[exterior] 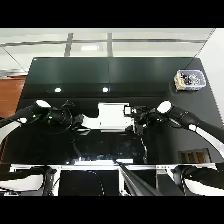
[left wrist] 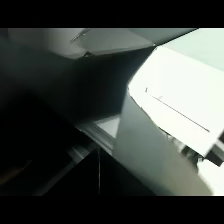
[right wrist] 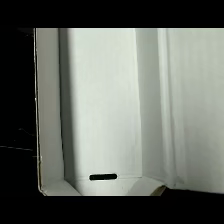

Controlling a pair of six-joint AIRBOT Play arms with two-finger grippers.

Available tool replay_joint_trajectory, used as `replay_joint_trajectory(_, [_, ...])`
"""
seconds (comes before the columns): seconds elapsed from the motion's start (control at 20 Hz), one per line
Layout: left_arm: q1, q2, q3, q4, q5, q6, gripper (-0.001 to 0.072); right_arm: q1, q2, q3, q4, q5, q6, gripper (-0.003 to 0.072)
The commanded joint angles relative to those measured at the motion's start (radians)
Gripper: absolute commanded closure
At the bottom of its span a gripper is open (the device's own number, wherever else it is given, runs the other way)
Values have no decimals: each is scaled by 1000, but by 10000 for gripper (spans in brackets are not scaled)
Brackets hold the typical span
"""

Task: Fold the box and place the chain.

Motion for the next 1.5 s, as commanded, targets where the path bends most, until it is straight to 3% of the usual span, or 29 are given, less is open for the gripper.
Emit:
replay_joint_trajectory(0.0, [-45, -22, 36, -14, 26, 22, 685, 1, -1, 0, 0, 0, 0, 508])
replay_joint_trajectory(0.3, [-37, -22, 152, 21, -74, 68, 672, 1, -1, 0, 0, 0, 0, 508])
replay_joint_trajectory(0.35, [-37, -22, 171, 24, -87, 66, 539, 1, -1, 0, 0, 0, 0, 508])
replay_joint_trajectory(0.45, [-39, -22, 197, 7, -121, 66, 189, 1, -1, 0, 0, 0, 0, 507])
replay_joint_trajectory(0.5, [-40, -22, 209, 1, -142, 66, 141, 1, -1, 0, 0, 0, 0, 508])
replay_joint_trajectory(0.7, [-50, -22, 224, -52, -164, 61, 140, 1, -1, 0, 0, 0, 0, 507])
replay_joint_trajectory(0.9, [-131, -21, 248, -33, -148, 10, 144, 1, -1, 0, 0, 0, 0, 507])
replay_joint_trajectory(0.95, [-156, -21, 266, -14, -146, 1, 178, 1, -1, 0, 0, 0, 0, 507])
replay_joint_trajectory(1.2, [-261, -21, 385, 228, -114, -248, 258, 1, -1, 0, 0, 0, 0, 507])
replay_joint_trajectory(1.45, [-346, -21, 472, 377, -80, -455, 258, 1, -1, 0, 0, 0, 0, 507])
